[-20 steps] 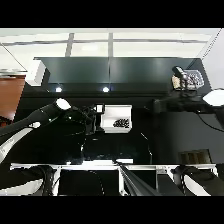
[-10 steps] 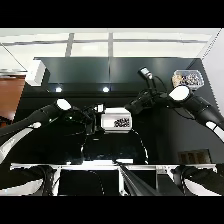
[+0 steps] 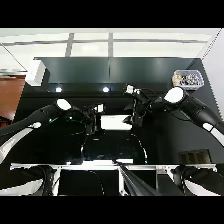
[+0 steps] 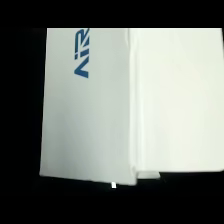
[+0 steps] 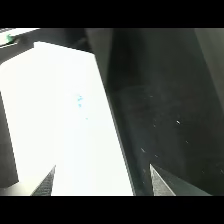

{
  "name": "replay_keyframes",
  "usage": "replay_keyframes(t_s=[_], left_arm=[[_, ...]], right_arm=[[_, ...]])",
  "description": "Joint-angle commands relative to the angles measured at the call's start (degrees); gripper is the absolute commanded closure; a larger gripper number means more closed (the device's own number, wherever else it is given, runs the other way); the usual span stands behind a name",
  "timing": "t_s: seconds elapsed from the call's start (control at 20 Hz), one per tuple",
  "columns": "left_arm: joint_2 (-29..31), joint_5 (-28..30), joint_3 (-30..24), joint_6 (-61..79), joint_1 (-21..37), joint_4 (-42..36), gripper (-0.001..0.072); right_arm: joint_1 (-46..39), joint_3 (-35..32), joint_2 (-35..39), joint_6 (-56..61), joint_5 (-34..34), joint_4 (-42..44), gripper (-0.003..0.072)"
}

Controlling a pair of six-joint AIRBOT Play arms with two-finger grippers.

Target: Fold the box and place the chain.

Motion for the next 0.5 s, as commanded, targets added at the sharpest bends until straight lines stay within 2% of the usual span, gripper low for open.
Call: replay_keyframes(t_s=[0.0, 0.3, 0.35, 0.4, 0.45], left_arm=[[0.0, 0.0, 0.0, 0.0, 0.0, 0.0, 0.0288], [0.0, 0.0, 0.0, 0.0, 0.0, 0.0, 0.0288], [0.0, 0.0, 0.0, 0.0, 0.0, 0.0, 0.0288], [0.0, 0.0, 0.0, 0.0, 0.0, 0.0, 0.0288], [0.0, 0.0, 0.0, 0.0, 0.0, 0.0, 0.0288]], right_arm=[[0.8, 0.0, 0.0, -3.0, 2.3, -0.1, -0.0016], [0.8, 0.0, -1.2, -2.9, 1.6, -0.3, -0.0008], [0.8, 0.0, -1.2, -2.7, 0.9, -0.3, 0.0123], [0.8, 0.0, -1.2, -2.3, 0.3, -0.3, 0.0219], [0.8, 0.0, -1.2, -1.4, 0.3, -0.3, 0.0227]])
